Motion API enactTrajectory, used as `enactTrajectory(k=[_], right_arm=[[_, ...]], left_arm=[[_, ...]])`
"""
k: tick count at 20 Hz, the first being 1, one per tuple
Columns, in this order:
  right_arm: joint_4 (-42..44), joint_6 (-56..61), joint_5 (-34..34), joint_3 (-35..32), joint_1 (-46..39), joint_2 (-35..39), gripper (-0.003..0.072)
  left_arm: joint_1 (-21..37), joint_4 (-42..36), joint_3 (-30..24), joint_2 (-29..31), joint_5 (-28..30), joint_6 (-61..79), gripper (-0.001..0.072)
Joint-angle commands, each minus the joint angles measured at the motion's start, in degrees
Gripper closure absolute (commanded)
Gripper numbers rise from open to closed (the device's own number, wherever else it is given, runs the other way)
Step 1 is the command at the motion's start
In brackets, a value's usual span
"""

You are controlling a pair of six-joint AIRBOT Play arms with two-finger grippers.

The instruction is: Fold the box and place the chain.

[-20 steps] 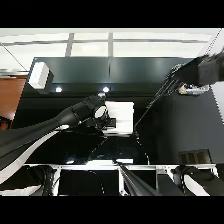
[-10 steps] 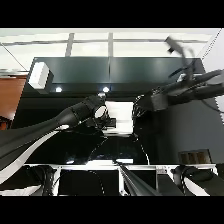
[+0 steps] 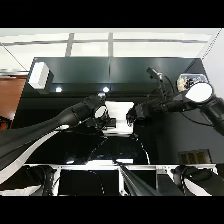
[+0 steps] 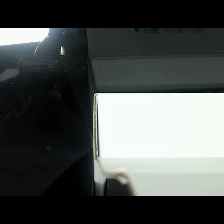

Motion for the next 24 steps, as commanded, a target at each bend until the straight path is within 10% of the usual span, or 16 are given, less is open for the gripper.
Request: enactTrajectory(k=[1,5,6,7,14,19,20,21,24], right_arm=[[0.1,0.0,-2.6,-3.3,0.2,-0.5,0.0670],[0.2,0.0,-2.8,-3.3,0.2,-1.2,0.0615],[0.2,0.0,-2.6,-3.3,0.2,-1.1,0.0353],[0.1,-0.1,-1.8,-3.1,-0.1,-1.1,0.0294],[-10.8,-2.4,11.5,-1.2,-16.1,9.2,0.0295],[-10.9,-16.8,-8.1,-20.3,-16.9,17.9,0.0290],[-10.2,-21.1,-11.6,-23.2,-15.6,17.7,0.0043],[-10.3,-27.3,-14.7,-25.4,-13.4,17.4,-0.0034],[-10.5,-49.8,-16.9,-28.7,-6.7,15.2,-0.0034]], left_arm=[[0.0,0.0,0.0,0.0,0.0,0.0,0.0679],[0.0,0.0,0.0,0.0,0.0,0.0,0.0679],[0.0,0.0,0.0,0.0,0.0,0.0,0.0679],[0.0,0.0,0.0,0.0,0.0,0.0,0.0679],[0.0,0.0,0.0,0.0,0.0,0.0,0.0679],[0.0,0.0,0.0,0.0,0.0,0.0,0.0679],[0.0,0.0,0.0,0.0,0.0,0.0,0.0679],[0.0,0.0,0.0,0.0,0.0,0.0,0.0679],[0.0,0.0,0.0,0.0,0.0,0.0,0.0679]])
